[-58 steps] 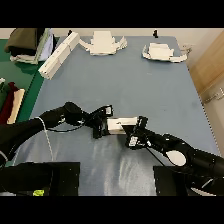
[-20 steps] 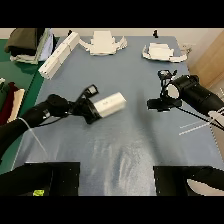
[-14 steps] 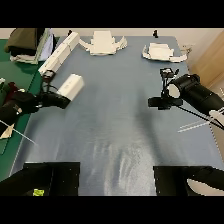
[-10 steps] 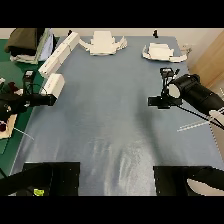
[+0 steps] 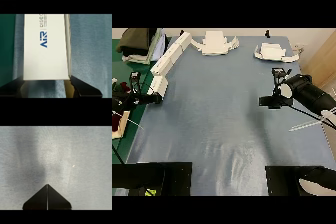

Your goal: Fold the box.

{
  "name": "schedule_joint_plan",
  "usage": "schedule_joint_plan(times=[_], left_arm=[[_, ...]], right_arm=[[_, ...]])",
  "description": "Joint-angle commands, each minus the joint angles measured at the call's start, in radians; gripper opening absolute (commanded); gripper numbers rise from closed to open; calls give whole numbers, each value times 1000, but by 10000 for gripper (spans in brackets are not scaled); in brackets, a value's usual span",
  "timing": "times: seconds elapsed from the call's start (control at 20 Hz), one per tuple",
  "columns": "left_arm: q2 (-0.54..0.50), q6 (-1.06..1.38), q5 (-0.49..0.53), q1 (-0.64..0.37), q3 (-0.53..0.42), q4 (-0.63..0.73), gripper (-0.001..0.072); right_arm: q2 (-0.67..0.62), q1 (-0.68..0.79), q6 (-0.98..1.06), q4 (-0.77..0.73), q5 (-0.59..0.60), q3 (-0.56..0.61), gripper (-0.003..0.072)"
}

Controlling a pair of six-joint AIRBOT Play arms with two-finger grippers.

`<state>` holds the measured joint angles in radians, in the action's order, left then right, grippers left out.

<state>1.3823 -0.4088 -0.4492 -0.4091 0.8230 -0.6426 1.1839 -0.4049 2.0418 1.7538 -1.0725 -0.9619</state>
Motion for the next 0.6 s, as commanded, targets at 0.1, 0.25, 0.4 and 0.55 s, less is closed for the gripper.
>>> schedule_joint_plan(times=[0.1,0.25,0.4,0.55], left_arm=[[15,-4,-6,-2,8,0,482],[15,-4,-3,-2,8,0,482],[15,-4,-2,-2,8,0,482],[19,-3,5,-2,6,-14,483]], right_arm=[[0,0,0,-9,9,-1,7],[0,0,0,-15,9,-1,7],[0,0,0,-23,9,-1,7],[0,0,0,-26,10,-1,7]])
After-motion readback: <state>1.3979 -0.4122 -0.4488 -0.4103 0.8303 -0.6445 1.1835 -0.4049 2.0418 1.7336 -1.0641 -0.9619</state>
